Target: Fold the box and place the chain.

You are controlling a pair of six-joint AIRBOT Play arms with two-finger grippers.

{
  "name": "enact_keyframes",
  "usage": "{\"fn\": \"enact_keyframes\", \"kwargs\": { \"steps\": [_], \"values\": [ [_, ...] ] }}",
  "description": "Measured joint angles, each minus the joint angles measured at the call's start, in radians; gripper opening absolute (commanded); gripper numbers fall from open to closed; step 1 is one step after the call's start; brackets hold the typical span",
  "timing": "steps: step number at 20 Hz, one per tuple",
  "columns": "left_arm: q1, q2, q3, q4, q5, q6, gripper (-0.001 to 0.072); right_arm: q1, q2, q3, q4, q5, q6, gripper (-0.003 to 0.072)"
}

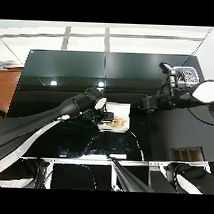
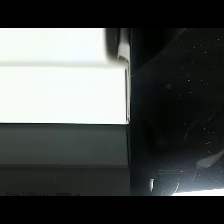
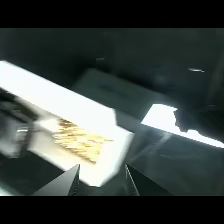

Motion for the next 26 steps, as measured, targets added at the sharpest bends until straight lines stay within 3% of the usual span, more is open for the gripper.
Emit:
{"fn": "enact_keyframes", "kwargs": {
  "steps": [2,3,5,6,12,14,17,21,22,23,26],
  "values": [
    [0.0,0.0,0.0,0.0,0.006,-0.001,0.0029,-0.026,0.011,0.0,-0.031,0.019,-0.008,0.0335],
    [0.0,0.0,0.002,0.0,0.007,-0.003,0.01,-0.033,0.014,0.0,-0.04,0.023,-0.012,0.0336],
    [-0.001,0.006,0.012,0.0,0.014,-0.019,0.0463,-0.044,0.018,0.0,-0.055,0.031,-0.02,0.0335],
    [-0.003,0.015,0.018,0.0,0.012,-0.026,0.055,-0.047,0.019,0.0,-0.063,0.034,-0.023,0.0335],
    [-0.001,0.188,-0.005,0.061,-0.012,0.04,0.0564,-0.053,0.022,0.0,-0.1,0.026,-0.033,0.0335],
    [0.051,0.291,-0.08,0.154,-0.042,0.045,0.0564,-0.054,0.022,0.0,-0.105,0.02,-0.033,0.0335],
    [0.229,0.446,-0.257,0.212,-0.052,0.036,0.0564,-0.054,0.021,0.0,-0.107,0.007,-0.033,0.0335],
    [0.478,0.561,-0.481,-0.113,0.096,0.476,0.0562,-0.054,0.022,0.0,-0.098,-0.023,-0.029,0.0335],
    [0.513,0.571,-0.521,-0.209,0.118,0.642,0.0598,-0.054,0.021,0.0,-0.098,-0.025,-0.029,0.0335],
    [0.539,0.579,-0.561,-0.301,0.134,0.823,0.0708,-0.054,0.022,0.0,-0.098,-0.027,-0.029,0.0335],
    [0.555,0.592,-0.65,-0.552,0.172,1.405,0.0711,-0.054,0.021,0.0,-0.104,-0.017,-0.026,0.0335]
  ]
}}
